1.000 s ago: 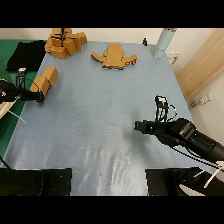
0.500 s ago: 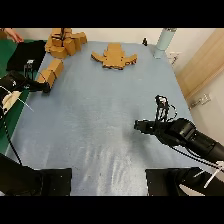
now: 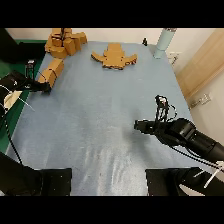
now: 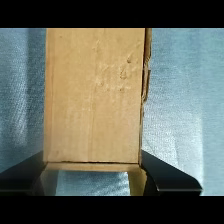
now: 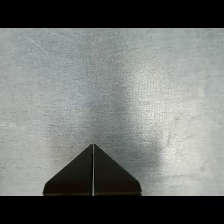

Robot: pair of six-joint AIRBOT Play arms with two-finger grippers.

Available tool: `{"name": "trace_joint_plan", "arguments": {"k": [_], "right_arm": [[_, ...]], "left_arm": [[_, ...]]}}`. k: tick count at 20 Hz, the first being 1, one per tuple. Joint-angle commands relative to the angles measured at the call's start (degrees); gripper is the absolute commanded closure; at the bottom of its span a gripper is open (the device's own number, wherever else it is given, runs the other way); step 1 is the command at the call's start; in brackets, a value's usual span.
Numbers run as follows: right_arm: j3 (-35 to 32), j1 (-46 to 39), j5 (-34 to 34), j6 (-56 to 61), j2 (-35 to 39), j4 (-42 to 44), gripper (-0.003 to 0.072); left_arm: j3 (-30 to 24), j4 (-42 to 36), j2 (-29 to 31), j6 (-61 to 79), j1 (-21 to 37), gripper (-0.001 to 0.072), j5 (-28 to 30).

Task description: Fold the box.

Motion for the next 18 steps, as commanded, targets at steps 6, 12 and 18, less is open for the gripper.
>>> {"name": "trace_joint_plan", "arguments": {"k": [6,12,18], "right_arm": [[0.0,0.0,0.0,0.0,0.0,0.0,0.0673],[0.0,0.0,0.0,0.0,0.0,1.0,0.0673],[0.0,0.0,-0.1,-1.8,0.0,0.4,0.0673]], "left_arm": [[0.1,0.1,0.0,-0.6,0.1,0.0017,-0.2],[2.6,7.2,4.8,-7.1,4.1,0.0016,-18.3],[9.6,8.1,10.2,-15.5,5.7,0.0712,-50.0]]}}
